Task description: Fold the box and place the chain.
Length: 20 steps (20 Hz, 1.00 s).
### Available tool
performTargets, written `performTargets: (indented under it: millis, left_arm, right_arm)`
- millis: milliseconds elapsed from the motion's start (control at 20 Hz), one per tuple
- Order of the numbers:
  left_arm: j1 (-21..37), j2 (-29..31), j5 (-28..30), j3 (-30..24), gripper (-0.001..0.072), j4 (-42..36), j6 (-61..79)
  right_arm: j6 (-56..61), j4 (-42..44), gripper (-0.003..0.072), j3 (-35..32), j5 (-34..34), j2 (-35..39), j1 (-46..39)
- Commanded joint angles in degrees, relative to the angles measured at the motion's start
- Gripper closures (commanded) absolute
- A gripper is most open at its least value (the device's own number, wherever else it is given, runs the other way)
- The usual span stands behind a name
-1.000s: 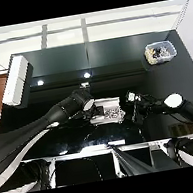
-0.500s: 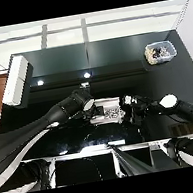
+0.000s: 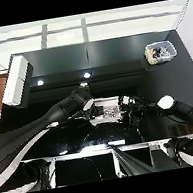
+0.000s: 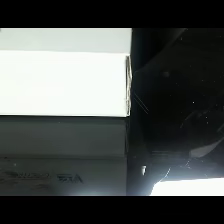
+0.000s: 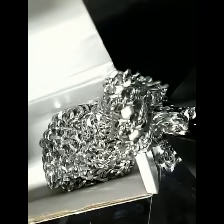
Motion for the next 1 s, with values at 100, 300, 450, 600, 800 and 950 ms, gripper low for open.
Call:
performTargets:
  millis: [100, 300, 450, 600, 800, 950]
  left_arm:
    - [0.0, 0.0, 0.0, 0.0, 0.0679, 0.0, 0.1]
    - [0.0, 0.0, 0.0, 0.0, 0.0679, 0.0, 0.1]
    - [0.0, 0.0, 0.0, 0.0, 0.0679, 0.0, 0.1]
    - [0.0, 0.0, 0.0, 0.0, 0.0679, -0.1, 0.1]
    - [0.0, 0.0, 0.0, 0.0, 0.0679, -0.2, 0.1]
    - [0.0, 0.0, 0.0, 0.0, 0.0679, -0.2, 0.1]
  right_arm:
    - [12.0, -8.2, 0.0672, 0.4, 3.3, 4.3, -2.0]
    - [36.6, -24.2, 0.0672, 6.4, 15.3, 11.8, -6.7]
    - [42.2, -20.4, 0.0672, 15.1, 27.1, 15.5, -8.9]
    - [44.5, -5.4, 0.0672, 20.2, 30.3, 16.0, -8.8]
    - [44.5, 13.0, 0.0672, 20.7, 28.5, 16.0, -8.8]
    - [44.2, 13.3, 0.0672, 20.7, 26.8, 16.0, -8.7]
